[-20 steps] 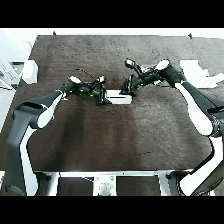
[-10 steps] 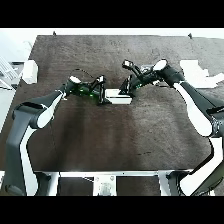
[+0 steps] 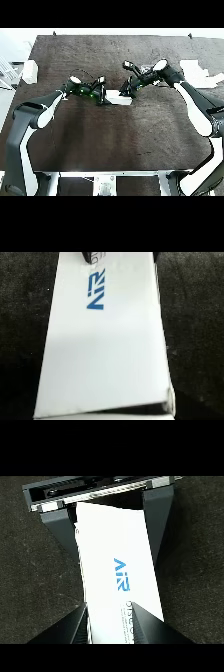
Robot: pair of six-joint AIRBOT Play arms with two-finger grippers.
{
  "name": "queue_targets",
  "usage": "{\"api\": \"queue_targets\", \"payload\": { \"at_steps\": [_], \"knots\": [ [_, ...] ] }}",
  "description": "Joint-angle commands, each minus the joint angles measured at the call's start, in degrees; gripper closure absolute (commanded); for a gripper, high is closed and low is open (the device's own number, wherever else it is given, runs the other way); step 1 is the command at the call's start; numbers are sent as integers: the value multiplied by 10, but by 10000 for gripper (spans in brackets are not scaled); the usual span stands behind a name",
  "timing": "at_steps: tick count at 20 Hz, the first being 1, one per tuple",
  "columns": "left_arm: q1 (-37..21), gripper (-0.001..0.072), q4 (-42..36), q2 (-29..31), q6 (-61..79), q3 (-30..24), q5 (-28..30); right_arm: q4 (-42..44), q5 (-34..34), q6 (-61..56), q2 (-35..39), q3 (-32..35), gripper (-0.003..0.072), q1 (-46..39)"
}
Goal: Fold the box and place the chain.
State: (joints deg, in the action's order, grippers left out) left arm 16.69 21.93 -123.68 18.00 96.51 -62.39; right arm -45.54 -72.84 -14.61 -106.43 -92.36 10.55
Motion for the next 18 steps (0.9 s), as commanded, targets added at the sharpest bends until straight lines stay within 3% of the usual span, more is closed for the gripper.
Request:
{"api": "queue_targets", "payload": {
  "at_steps": [1, 9, 10, 12, 13, 18],
  "knots": [
    [-1, 477, -1, 0, -1, 0, 3, -6, 13, -1, 0, 0, 392, 1],
    [-1, 476, -1, 0, -1, 0, 3, -1, -38, 2, 0, 0, 392, -1],
    [-1, 477, -1, 0, -1, 0, 3, -1, -37, 3, 0, 0, 380, -3],
    [-1, 476, -1, 0, -1, 0, 3, -1, -37, 3, 0, 0, 245, -6],
    [-1, 476, -1, 0, -1, 0, 3, -1, -36, 4, 0, 0, 215, -7],
    [-1, 477, -1, 0, -1, 0, 3, 60, -35, 19, 2, 0, 210, -25]
  ]
}}
